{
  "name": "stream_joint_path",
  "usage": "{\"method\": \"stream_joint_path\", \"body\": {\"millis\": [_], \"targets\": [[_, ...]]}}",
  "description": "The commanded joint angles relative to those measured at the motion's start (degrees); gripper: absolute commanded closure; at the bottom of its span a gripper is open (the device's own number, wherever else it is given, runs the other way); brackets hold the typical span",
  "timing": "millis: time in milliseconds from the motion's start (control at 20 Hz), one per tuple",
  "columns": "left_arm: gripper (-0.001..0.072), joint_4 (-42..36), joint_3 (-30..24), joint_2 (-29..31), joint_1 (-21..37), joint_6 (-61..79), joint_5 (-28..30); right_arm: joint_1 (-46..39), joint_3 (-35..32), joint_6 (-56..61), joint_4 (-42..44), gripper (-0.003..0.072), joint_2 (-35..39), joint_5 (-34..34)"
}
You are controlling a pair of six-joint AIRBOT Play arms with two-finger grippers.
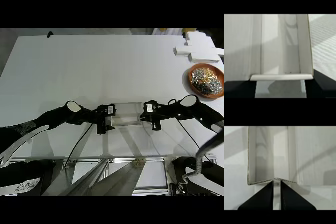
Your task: Fold the box and place the chain.
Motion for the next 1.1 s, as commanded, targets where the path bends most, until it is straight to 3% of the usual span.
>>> {"method": "stream_joint_path", "body": {"millis": [0, 100, 200, 350, 450, 650, 800, 1050], "targets": [[0.0503, 0.00, 0.02, 0.00, -0.02, 0.00, 0.02, -0.02, -1.57, -3.21, 3.91, 0.0602, -1.42, 0.11], [0.0503, 0.00, 0.02, 0.00, 0.00, 0.00, 0.00, 0.00, -2.38, -5.11, 7.02, 0.0593, -2.34, 0.28], [0.0503, 0.00, 0.02, 0.00, -0.02, 0.00, 0.02, 0.98, -2.40, -5.11, 9.29, 0.0538, -3.17, -0.07], [0.0503, 0.00, 0.02, 0.00, 0.00, 0.00, 0.02, 3.26, -2.40, -5.09, 10.12, 0.0321, -4.50, -0.55], [0.0503, 0.00, 0.02, 0.00, 0.00, 0.00, 0.00, 3.52, -2.40, -4.83, 10.05, 0.0279, -4.52, -1.16], [0.0503, 0.00, 0.02, 0.00, 0.00, 0.00, 0.02, 1.18, -2.51, 1.64, 6.62, 0.0273, -1.05, -1.25], [0.0503, 0.00, 0.02, 0.00, 0.00, 0.00, 0.02, -0.87, -2.56, 15.19, -0.79, 0.0283, 5.20, 0.79], [0.0503, 0.00, 0.02, 0.00, -0.02, 0.00, 0.02, -5.86, -2.62, 42.56, -2.78, 0.0539, 16.35, 2.82]]}}
